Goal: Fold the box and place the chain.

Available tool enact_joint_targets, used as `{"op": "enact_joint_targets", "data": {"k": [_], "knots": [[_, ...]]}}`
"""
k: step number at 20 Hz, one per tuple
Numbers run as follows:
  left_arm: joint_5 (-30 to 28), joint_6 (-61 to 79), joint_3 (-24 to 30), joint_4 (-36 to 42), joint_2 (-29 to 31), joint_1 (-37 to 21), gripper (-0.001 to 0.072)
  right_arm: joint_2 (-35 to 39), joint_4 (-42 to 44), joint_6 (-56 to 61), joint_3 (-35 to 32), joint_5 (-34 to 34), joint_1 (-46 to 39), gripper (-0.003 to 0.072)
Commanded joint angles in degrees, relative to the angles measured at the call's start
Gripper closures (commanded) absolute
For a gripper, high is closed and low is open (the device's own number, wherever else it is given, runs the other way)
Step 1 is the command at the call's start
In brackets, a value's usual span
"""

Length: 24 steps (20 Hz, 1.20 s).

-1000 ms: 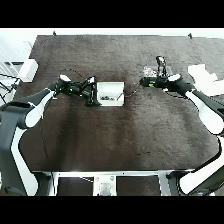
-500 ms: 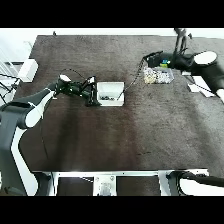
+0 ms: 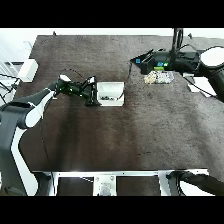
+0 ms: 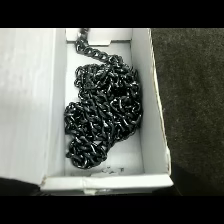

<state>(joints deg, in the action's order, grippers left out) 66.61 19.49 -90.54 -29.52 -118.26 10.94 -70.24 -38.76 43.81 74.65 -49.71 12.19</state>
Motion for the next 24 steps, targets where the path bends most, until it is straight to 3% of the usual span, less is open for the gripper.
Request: {"op": "enact_joint_targets", "data": {"k": [1, 7, 14, 16, 18, 22, 24], "knots": [[0.02, 0.00, 0.00, 0.00, -0.02, -0.04, 0.0215, 0.24, -0.04, 0.11, -3.43, 2.21, 3.54, 0.0681], [0.02, 0.00, 0.00, 0.00, -0.02, -0.04, 0.0215, -5.27, 0.15, -1.20, -10.01, 16.11, 7.91, 0.0681], [0.02, 0.02, 0.00, 0.00, -0.02, -0.07, 0.0215, -19.67, 0.24, -2.43, -10.14, 17.59, 9.64, 0.0665], [0.00, 0.00, 0.00, 0.00, -0.02, -0.04, 0.0215, -18.78, 0.20, -2.47, -10.08, 15.91, 9.46, 0.0231], [0.02, 0.00, 0.00, 0.00, -0.02, -0.04, 0.0215, -14.78, 0.11, -3.76, -10.01, 14.47, 8.98, 0.0271], [0.00, 0.02, 0.00, 0.00, -0.02, -0.04, 0.0215, -3.61, -0.04, -10.47, -9.99, 16.13, 5.77, 0.0263], [0.00, 0.02, 0.00, 0.00, -0.02, -0.04, 0.0215, -1.64, -0.02, -12.81, -9.70, 18.25, 2.99, 0.0263]]}}
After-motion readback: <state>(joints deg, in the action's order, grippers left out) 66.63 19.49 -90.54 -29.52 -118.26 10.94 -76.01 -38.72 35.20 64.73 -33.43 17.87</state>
